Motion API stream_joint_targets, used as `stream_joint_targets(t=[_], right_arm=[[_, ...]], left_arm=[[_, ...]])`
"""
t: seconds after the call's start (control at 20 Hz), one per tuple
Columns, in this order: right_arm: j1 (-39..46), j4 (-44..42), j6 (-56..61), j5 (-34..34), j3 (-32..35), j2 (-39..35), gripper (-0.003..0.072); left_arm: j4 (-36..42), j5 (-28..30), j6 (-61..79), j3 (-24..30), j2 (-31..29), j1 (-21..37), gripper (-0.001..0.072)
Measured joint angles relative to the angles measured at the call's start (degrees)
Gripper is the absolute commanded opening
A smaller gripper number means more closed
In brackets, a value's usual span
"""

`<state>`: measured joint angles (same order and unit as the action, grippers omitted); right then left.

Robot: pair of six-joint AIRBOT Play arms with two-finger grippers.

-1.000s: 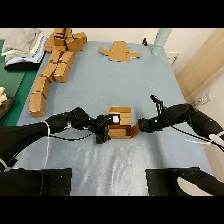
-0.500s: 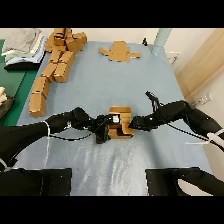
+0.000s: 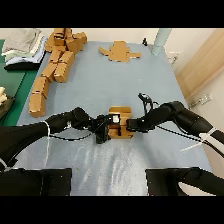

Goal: Fold the box.

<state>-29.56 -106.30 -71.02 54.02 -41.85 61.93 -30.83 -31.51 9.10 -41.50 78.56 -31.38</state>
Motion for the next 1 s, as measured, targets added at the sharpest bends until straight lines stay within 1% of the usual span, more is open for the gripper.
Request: stream_joint_targets(t=[0.2,0.35,0.55,0.75,0.95,1.0], right_arm=[[-6.1,9.0,10.0,3.0,-4.1,3.6,0.0402],[-10.0,13.5,15.7,6.1,-7.4,7.0,0.0401],[-12.9,16.3,20.4,9.3,-10.8,11.2,0.0403],[-13.8,18.8,23.1,11.3,-12.0,13.6,0.04],[-14.0,22.3,24.5,12.3,-12.4,14.5,0.0204],[-14.0,22.8,24.6,12.3,-12.4,14.7,0.0089]], left_arm=[[0.0,0.0,0.0,0.0,0.0,0.0,0.0514],[0.0,0.0,0.0,0.0,0.0,0.0,0.0514],[0.0,0.0,0.0,0.0,0.0,0.0,0.0514],[0.0,0.0,0.0,0.0,0.0,0.0,0.0514],[0.0,0.0,0.0,0.0,0.0,0.0,0.0514],[0.0,0.0,0.0,0.0,0.0,0.0,0.0514]])
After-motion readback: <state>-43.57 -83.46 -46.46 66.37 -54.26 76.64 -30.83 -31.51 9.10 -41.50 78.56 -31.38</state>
